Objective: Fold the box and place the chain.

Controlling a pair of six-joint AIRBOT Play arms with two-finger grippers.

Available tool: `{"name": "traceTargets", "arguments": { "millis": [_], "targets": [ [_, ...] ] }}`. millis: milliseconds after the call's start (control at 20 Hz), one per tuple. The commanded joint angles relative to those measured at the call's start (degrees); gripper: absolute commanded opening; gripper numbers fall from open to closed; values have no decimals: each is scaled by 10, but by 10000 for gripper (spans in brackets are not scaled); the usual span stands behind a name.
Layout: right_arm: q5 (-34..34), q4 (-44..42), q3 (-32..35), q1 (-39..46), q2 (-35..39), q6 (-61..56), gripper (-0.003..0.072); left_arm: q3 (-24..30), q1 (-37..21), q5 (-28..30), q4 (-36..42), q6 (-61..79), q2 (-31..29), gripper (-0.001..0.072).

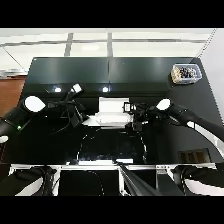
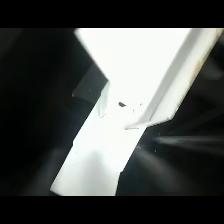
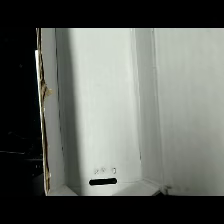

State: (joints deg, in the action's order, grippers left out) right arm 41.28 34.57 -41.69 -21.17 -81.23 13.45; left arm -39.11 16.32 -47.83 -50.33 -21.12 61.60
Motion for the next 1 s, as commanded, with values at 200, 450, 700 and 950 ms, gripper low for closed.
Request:
{"name": "traceTargets", "arguments": {
  "millis": [200, 450, 700, 950],
  "targets": [
    [0, 0, 0, 0, 0, 0, 60, -10, 58, 36, -64, 152, 25, 692],
    [0, 0, 0, 0, 0, 0, 60, -43, 75, 33, -68, 152, 106, 690],
    [0, 0, 0, 0, 0, 0, 60, -60, 106, 41, -33, 169, 142, 364],
    [0, 0, 0, -1, 0, 0, 60, -62, 108, 45, 16, 168, 143, 218]
  ]
}}
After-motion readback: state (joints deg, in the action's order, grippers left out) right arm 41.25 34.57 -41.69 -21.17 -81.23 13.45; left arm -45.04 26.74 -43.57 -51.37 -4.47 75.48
